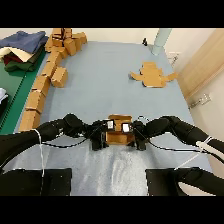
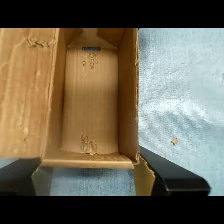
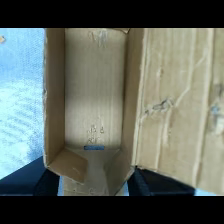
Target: Fold the box.
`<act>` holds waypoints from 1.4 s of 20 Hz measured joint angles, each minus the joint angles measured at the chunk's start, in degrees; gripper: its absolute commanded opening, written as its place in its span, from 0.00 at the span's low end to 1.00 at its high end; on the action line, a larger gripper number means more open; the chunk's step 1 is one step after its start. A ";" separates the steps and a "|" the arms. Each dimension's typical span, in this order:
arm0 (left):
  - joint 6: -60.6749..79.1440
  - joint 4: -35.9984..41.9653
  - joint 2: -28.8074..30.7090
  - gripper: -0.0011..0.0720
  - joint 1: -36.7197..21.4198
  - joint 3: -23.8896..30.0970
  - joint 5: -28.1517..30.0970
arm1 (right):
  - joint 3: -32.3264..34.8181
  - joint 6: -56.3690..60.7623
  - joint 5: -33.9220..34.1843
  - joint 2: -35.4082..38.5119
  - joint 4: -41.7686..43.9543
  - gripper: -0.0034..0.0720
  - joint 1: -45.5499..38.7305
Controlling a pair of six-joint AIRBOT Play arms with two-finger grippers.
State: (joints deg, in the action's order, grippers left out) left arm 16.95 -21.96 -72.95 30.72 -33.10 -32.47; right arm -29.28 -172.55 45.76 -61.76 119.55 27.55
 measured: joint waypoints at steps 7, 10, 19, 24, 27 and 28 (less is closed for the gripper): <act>-0.22 0.44 0.00 0.81 0.00 0.00 0.59 | 0.00 0.04 0.00 0.00 0.00 0.71 0.00; -0.24 0.50 0.00 0.81 0.00 0.00 0.63 | 0.00 0.07 0.00 0.00 0.00 0.71 0.00; 0.52 0.11 0.00 0.98 0.07 0.00 -0.20 | -0.02 0.04 0.00 0.00 0.00 0.71 0.00; 1.46 0.04 -0.28 0.97 0.04 -0.79 0.11 | 0.00 0.04 -0.02 0.00 0.02 0.71 0.00; 1.44 -0.02 -1.16 0.97 0.07 -1.49 0.04 | 0.00 0.04 -0.02 0.00 0.02 0.71 0.00; 1.36 -0.09 -1.33 0.97 0.07 -1.60 0.02 | 0.00 0.04 -0.02 0.00 0.02 0.71 0.00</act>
